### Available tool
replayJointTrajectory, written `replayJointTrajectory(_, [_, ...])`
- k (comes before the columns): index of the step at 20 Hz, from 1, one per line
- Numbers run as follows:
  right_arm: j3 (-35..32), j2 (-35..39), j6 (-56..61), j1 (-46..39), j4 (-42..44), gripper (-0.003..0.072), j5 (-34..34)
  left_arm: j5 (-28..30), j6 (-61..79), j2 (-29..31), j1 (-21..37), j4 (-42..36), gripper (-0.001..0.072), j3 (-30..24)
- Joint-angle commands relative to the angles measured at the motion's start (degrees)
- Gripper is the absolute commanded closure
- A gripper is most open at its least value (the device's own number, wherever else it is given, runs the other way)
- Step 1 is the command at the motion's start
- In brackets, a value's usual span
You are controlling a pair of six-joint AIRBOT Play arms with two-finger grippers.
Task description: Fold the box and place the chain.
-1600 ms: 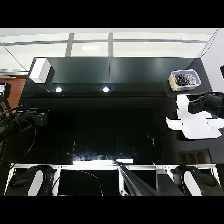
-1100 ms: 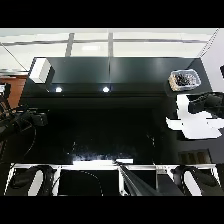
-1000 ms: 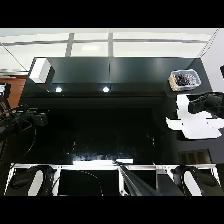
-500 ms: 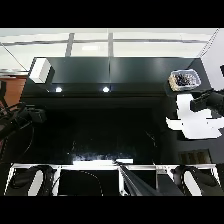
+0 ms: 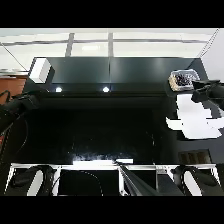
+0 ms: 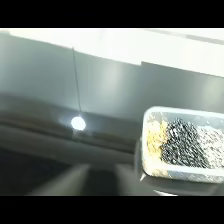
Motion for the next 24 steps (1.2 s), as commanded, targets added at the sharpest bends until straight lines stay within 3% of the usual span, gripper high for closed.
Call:
replayJointTrajectory(1, [-0.1, -2.1, 5.4, 0.0, 2.4, -0.0034, -1.6, 1.0, 0.9, -4.9, -3.1, -5.8, 0.0006, 0.4])
replayJointTrajectory(4, [0.3, -7.8, 30.8, -1.9, -15.2, -0.0034, -7.4, -2.0, 7.1, -10.8, -10.7, -5.5, 0.0006, 2.6])
replayJointTrajectory(6, [4.9, -14.6, 46.4, -8.6, -26.3, -0.0034, -5.2, -2.1, 7.0, -14.2, -14.0, -5.5, 0.0006, 5.0])
replayJointTrajectory(7, [8.7, -18.7, 48.0, -13.2, -27.5, -0.0034, -1.9, -2.2, 7.0, -15.6, -15.0, -5.1, 0.0006, 6.3])
replayJointTrajectory(13, [29.1, -37.5, 46.6, -37.9, -27.1, -0.0034, 20.3, -7.0, 3.7, -20.1, -15.8, 5.3, 0.0007, 9.8])
replayJointTrajectory(17, [36.2, -47.1, 32.5, -48.7, -17.7, -0.0034, 30.6, -8.7, 0.3, -20.4, -15.7, 12.6, 0.0007, 9.8])
replayJointTrajectory(20, [42.3, -56.8, 22.8, -53.1, -10.8, -0.0034, 42.1, -8.7, -0.1, -20.3, -15.8, 12.0, 0.0007, 9.8])
replayJointTrajectory(24, [43.1, -63.1, 17.6, -52.2, -9.9, -0.0034, 46.0, -9.0, -1.3, -20.3, -15.8, 12.1, 0.0007, 9.8])
